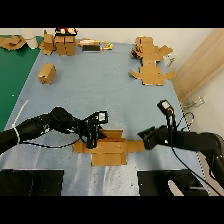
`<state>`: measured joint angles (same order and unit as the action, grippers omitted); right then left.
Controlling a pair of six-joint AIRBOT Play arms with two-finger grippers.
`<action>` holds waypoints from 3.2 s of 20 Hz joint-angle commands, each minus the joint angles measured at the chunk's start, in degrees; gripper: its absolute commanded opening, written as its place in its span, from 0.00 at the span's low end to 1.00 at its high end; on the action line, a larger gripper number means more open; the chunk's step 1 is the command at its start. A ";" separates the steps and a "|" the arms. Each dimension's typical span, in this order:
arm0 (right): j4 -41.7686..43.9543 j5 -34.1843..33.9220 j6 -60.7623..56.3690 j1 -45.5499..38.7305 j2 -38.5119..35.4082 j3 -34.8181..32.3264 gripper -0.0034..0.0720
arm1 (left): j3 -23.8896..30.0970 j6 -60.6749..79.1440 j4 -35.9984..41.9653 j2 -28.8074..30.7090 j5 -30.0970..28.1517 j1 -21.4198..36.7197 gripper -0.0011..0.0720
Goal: Fold the box.
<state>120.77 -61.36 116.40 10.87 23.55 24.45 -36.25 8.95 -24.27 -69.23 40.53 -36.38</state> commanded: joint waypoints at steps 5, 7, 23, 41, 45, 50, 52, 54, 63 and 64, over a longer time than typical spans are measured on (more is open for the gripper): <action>-5.60 -1.49 -0.90 24.57 -4.52 -2.32 0.05 | 0.00 0.04 0.00 0.00 0.04 0.04 0.03; -10.69 5.03 -2.10 34.14 3.28 -2.27 0.05 | 0.00 0.04 0.00 0.00 0.02 0.04 0.03; -65.11 17.31 -49.96 78.38 26.45 -3.69 0.72 | 0.00 0.04 0.00 0.00 0.02 -0.07 0.03; -76.76 7.89 -60.65 78.36 21.84 -2.71 0.72 | 0.00 0.04 0.00 0.00 0.07 -0.07 0.03; -81.15 10.97 -67.89 78.20 16.24 -7.72 0.81 | 0.00 0.04 0.00 0.00 0.09 -0.07 0.03; -74.93 19.52 -58.80 69.57 -0.94 -13.35 0.91 | 0.00 0.04 0.00 0.00 0.07 -0.07 0.03; -63.32 21.07 -45.05 63.93 -2.91 -13.38 0.91 | 0.00 0.04 0.00 0.00 0.07 -0.07 0.03; -56.04 23.96 -35.69 58.47 -2.25 -13.40 0.91 | 0.00 0.04 0.00 0.00 0.11 -0.07 0.03; -50.01 37.11 -28.87 47.98 8.17 -10.80 0.93 | 0.00 0.04 0.00 0.00 0.09 -0.07 0.03; -50.14 37.13 -28.89 47.78 8.55 -10.34 1.00 | 0.00 0.04 0.00 0.00 0.09 -0.07 0.03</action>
<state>68.12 -26.85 85.27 60.03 29.80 12.80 -36.25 8.99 -24.25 -69.23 40.62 -36.49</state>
